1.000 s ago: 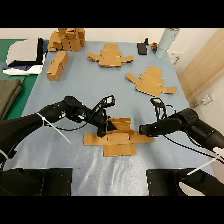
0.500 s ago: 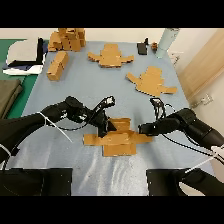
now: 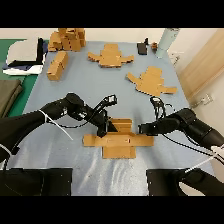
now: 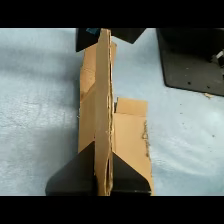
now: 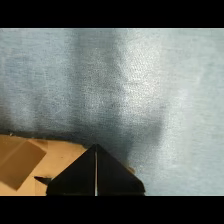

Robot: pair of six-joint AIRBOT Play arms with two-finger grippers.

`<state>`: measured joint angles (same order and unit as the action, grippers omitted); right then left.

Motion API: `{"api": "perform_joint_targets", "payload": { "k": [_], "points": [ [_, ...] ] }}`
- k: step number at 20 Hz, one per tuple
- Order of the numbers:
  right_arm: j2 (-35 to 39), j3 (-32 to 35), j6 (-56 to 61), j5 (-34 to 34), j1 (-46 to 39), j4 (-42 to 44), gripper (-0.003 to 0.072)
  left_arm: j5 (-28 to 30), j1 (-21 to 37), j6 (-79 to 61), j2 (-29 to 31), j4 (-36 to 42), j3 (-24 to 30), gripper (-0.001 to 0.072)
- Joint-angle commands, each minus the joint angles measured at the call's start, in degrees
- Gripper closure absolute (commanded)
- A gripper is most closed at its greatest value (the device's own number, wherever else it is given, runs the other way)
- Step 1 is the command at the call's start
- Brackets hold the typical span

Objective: Fold the box.

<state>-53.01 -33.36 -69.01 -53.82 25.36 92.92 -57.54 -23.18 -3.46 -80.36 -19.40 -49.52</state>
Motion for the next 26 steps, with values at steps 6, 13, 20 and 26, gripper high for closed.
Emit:
{"api": "perform_joint_targets", "payload": {
  "k": [6, 13, 20, 26],
  "points": [
    [-0.02, 0.0, 0.0, 1.07, 0.07, -0.26, 0.0681, -1.33, 0.0, 2.67, -2.01, -0.42, -0.72, 0.0695],
    [0.0, 0.0, -0.02, 1.09, 0.07, -0.35, 0.0681, 3.08, -0.04, 2.89, -2.21, -3.15, -0.72, 0.0695],
    [0.0, 0.0, -0.02, 1.05, 0.07, -0.33, 0.0681, 0.66, -0.07, 2.95, -2.14, -3.34, -0.72, 0.0695],
    [0.0, 0.0, -0.02, 1.09, 0.07, -0.44, 0.0681, -1.05, -0.07, 4.39, -2.05, -3.34, -0.72, 0.0694]
  ]
}}
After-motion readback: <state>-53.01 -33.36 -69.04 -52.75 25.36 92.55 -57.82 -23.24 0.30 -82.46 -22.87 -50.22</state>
